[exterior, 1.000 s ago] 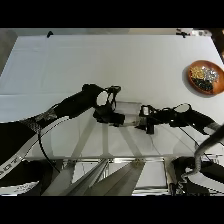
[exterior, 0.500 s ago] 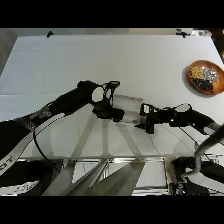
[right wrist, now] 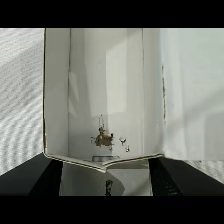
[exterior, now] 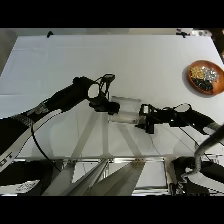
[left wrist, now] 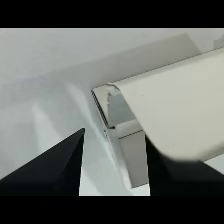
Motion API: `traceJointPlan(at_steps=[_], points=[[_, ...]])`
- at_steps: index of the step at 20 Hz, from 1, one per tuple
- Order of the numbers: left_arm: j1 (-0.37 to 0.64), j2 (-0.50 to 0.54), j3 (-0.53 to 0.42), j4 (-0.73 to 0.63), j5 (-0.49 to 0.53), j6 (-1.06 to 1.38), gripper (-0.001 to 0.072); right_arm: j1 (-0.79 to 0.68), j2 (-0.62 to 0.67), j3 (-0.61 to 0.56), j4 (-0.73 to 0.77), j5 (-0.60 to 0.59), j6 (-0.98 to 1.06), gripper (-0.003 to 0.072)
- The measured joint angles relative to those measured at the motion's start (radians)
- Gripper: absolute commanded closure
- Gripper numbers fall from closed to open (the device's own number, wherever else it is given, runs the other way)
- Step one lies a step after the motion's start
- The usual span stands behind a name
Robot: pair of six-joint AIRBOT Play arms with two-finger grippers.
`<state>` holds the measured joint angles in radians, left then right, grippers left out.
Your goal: Fold the box and place the chain.
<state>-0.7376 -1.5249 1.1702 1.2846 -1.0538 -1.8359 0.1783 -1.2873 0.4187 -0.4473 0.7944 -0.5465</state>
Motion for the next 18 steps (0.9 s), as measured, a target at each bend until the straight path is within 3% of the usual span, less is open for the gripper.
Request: traceJointPlan(at_steps=[1, 3, 8, 9, 10, 11, 14, 15, 17, 18], points=[[0.000, -0.006, 0.000, 0.003, -0.003, 0.000, 0.0318, 0.000, 0.000, 0.000, 0.000, 0.000, 0.000, 0.0226], [0.000, -0.017, 0.000, 0.005, -0.011, 0.000, 0.0390, 0.000, 0.000, 0.000, 0.000, 0.001, 0.000, 0.0226], [-0.002, -0.044, -0.002, -0.004, -0.025, 0.000, 0.0397, 0.000, 0.000, 0.000, -0.001, 0.001, 0.000, 0.0226], [-0.005, -0.051, -0.002, -0.008, -0.028, 0.000, 0.0465, 0.000, 0.000, 0.000, -0.001, 0.002, -0.001, 0.0226], [-0.010, -0.059, -0.002, -0.012, -0.030, -0.001, 0.0632, 0.000, 0.000, 0.000, -0.001, 0.002, 0.000, 0.0226], [-0.013, -0.065, -0.002, -0.025, -0.028, -0.005, 0.0700, 0.000, 0.000, 0.000, 0.000, 0.003, 0.000, 0.0226], [-0.023, -0.077, 0.000, -0.024, -0.035, -0.007, 0.0699, 0.000, 0.000, 0.000, 0.001, 0.005, 0.001, 0.0226], [-0.024, -0.079, -0.001, -0.026, -0.036, -0.005, 0.0668, 0.000, 0.000, 0.000, 0.001, 0.004, 0.001, 0.0226], [-0.027, -0.085, -0.003, -0.027, -0.034, 0.004, 0.0475, 0.000, 0.000, 0.000, -0.001, 0.002, 0.000, 0.0226], [-0.029, -0.091, -0.006, -0.033, -0.048, 0.003, 0.0422, 0.000, 0.000, 0.000, -0.005, 0.002, -0.004, 0.0226]])
